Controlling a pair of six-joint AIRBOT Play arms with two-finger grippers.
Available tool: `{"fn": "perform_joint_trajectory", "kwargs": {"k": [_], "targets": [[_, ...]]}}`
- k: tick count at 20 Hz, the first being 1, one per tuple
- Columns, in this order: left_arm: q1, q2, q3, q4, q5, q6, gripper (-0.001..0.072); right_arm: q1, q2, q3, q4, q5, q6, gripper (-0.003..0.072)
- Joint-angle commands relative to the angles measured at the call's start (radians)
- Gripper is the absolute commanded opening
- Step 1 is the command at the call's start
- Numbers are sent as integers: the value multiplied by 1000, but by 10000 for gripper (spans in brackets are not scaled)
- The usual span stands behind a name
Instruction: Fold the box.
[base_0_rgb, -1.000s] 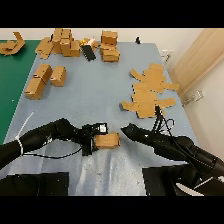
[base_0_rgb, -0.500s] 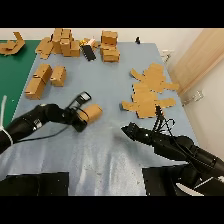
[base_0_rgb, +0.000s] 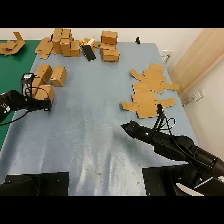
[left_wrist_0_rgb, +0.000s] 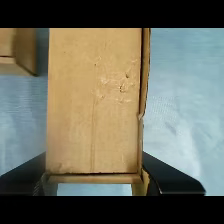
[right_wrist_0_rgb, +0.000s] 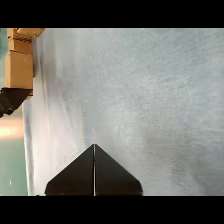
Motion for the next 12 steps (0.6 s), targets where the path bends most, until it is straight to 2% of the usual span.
{"fn": "perform_joint_trajectory", "kwargs": {"k": [1,3,4,5,6,12], "targets": [[46,-111,61,5,21,-24,416,0,1,1,-2,32,0,5],[47,-183,121,-19,6,-24,418,0,1,1,-3,32,0,5],[46,-208,146,-35,1,-23,450,0,1,1,-5,32,0,5],[46,-227,166,-57,1,-23,626,0,1,1,-11,32,0,5],[46,-243,187,-78,0,-23,706,0,1,1,-21,32,0,5],[47,-262,279,-83,-10,-23,706,-2,1,1,-28,40,0,5]]}}
